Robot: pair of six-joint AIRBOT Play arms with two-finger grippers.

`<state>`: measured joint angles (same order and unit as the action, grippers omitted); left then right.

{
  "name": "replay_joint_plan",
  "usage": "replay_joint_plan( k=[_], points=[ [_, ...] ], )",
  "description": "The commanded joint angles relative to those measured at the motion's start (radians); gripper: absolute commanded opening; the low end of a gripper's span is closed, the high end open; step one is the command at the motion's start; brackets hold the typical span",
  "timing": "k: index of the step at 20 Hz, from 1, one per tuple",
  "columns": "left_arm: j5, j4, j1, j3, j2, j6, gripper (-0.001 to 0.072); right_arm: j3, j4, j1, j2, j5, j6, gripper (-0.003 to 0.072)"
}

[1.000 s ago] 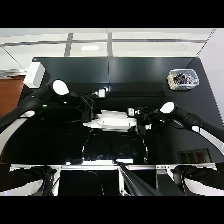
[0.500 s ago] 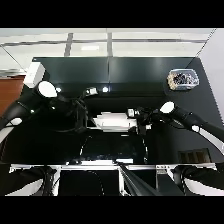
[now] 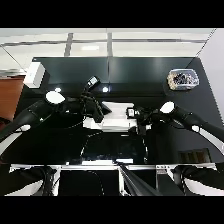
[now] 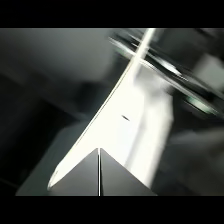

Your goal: Fold the box and place the chain.

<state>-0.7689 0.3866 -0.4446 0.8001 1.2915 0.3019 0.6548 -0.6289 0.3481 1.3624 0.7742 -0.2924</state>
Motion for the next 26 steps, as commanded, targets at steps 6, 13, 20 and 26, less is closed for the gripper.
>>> replay_joint_plan(
  k=[6, 13, 20, 26],
  points=[
    [0.122, -0.053, -0.004, 0.003, 0.119, -0.042, 0.0028, 0.0, 0.0, 0.001, -0.001, 0.0, 0.0, 0.0304],
    [0.041, 0.026, -0.002, 0.003, 0.17, -0.04, 0.0028, 0.0, 0.0, 0.001, -0.001, 0.0, 0.0, 0.0304],
    [0.004, 0.169, 0.07, 0.035, 0.045, -0.024, 0.0026, 0.0, 0.0, 0.001, -0.001, 0.0, 0.0, 0.0304],
    [-0.176, 0.481, 0.163, -0.032, -0.27, 0.138, 0.0026, 0.0, 0.0, 0.001, -0.001, 0.0, 0.0, 0.0304]
  ],
)
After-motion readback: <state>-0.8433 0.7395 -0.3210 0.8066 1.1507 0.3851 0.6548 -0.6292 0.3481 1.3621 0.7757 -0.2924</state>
